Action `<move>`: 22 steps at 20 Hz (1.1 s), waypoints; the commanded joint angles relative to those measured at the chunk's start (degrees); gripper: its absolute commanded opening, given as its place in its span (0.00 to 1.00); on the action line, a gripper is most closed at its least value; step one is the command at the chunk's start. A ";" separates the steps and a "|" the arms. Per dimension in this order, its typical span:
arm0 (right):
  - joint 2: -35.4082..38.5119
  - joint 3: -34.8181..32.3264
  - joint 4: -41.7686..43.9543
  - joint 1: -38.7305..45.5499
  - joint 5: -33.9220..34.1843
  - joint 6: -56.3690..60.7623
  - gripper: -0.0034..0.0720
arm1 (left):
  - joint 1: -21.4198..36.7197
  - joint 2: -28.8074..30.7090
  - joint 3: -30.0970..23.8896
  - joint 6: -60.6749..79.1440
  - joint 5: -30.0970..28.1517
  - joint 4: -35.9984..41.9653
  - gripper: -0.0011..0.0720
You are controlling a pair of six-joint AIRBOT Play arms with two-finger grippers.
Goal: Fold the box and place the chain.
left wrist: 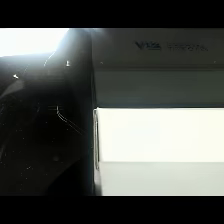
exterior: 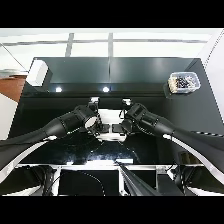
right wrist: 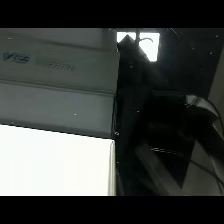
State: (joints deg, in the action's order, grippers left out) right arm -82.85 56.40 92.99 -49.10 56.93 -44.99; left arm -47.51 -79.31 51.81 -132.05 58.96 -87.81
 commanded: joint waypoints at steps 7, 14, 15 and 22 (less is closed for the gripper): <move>-0.11 0.02 -0.02 -0.04 -0.22 0.48 0.08 | 0.02 -0.02 -0.02 0.04 0.02 0.00 0.05; -0.04 0.13 -0.09 -0.04 2.64 0.46 0.45 | 0.02 -0.02 -0.02 0.04 0.02 0.02 0.05; -0.02 0.33 -0.07 -0.04 2.80 0.44 0.45 | 0.02 -0.02 -0.02 0.04 0.02 0.02 0.05; 0.15 3.56 -0.22 0.07 5.51 -1.18 0.45 | 0.02 -0.02 -0.02 0.04 0.04 0.00 0.05</move>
State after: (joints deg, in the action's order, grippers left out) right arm -82.87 58.87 92.77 -49.04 61.01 -45.25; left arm -47.51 -79.31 51.81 -131.94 59.07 -87.88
